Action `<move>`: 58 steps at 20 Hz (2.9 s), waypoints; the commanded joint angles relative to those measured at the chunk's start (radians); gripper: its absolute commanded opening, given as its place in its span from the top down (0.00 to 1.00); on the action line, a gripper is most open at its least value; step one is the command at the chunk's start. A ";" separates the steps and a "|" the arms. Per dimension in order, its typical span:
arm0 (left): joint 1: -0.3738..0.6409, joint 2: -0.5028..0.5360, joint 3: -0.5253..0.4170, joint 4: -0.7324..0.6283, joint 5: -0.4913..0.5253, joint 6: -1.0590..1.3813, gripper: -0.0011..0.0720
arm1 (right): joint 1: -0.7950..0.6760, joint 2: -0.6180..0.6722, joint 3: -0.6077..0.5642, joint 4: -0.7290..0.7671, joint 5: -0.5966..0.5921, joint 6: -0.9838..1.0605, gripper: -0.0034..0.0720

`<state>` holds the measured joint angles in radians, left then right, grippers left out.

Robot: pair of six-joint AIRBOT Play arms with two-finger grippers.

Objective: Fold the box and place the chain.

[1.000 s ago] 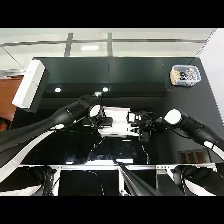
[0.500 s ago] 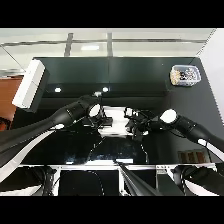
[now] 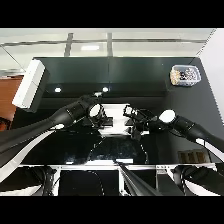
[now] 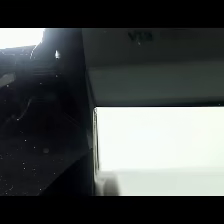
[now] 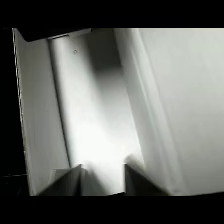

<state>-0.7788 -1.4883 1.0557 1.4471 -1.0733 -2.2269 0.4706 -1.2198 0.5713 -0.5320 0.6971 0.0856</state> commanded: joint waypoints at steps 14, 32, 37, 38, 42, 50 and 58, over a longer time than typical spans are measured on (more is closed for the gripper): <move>0.000 0.001 0.001 0.003 -0.005 0.002 0.95 | -0.861 0.206 -0.068 -0.161 0.419 0.961 0.94; 0.000 0.001 0.001 0.003 -0.005 0.002 0.95 | -0.412 -0.017 -0.172 0.161 0.280 0.800 0.94; 0.000 0.001 0.001 0.003 -0.005 0.002 0.95 | -0.412 -0.017 -0.138 0.244 0.343 0.764 0.94; 0.000 0.001 0.001 0.003 -0.005 0.002 0.95 | -0.412 -0.017 -0.129 0.244 0.354 0.758 0.88; 0.000 0.001 0.001 0.003 -0.005 0.002 0.95 | -0.412 -0.017 -0.122 0.244 0.355 0.759 0.26; 0.000 0.001 0.001 0.003 -0.008 0.002 0.95 | -0.412 -0.017 -0.097 0.245 0.411 0.757 0.18; 0.000 0.001 0.001 0.003 -0.008 0.002 0.95 | -0.285 -0.017 -0.006 0.249 0.386 0.813 0.21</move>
<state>-0.7788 -1.4883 1.0557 1.4502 -1.0813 -2.2250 0.1215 -1.2362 0.5243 -0.2722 1.1118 0.8562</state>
